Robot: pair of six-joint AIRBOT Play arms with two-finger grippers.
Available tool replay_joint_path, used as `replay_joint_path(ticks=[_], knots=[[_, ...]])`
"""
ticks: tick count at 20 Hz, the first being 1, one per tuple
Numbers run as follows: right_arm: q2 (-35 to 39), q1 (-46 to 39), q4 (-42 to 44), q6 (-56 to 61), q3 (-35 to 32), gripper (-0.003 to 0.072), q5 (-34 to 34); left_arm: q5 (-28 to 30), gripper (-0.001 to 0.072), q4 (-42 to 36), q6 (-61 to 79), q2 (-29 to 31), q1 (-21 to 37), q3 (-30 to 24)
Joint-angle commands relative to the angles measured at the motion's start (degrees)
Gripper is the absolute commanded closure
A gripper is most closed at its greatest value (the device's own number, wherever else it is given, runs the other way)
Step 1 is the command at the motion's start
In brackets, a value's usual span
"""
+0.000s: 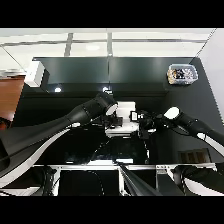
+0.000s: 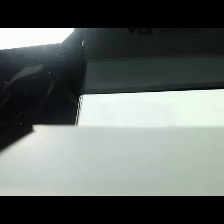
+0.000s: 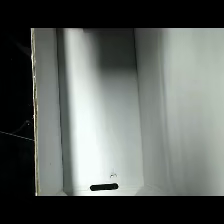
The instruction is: Fold the box and place the chain.
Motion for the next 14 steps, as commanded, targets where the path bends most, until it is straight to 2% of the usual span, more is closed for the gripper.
replay_joint_path(ticks=[1, 14], knots=[[-0.02, 0.04, 0.04, 0.02, 0.02, 0.0495, -0.04, -2.8, 0.0435, 1.16, -0.96, -1.29, -0.04, 0.09], [-0.02, 0.04, 0.07, 0.02, 0.02, 0.0496, -0.04, -0.72, 0.0435, 0.35, -3.72, -1.68, 2.86, 0.09]])
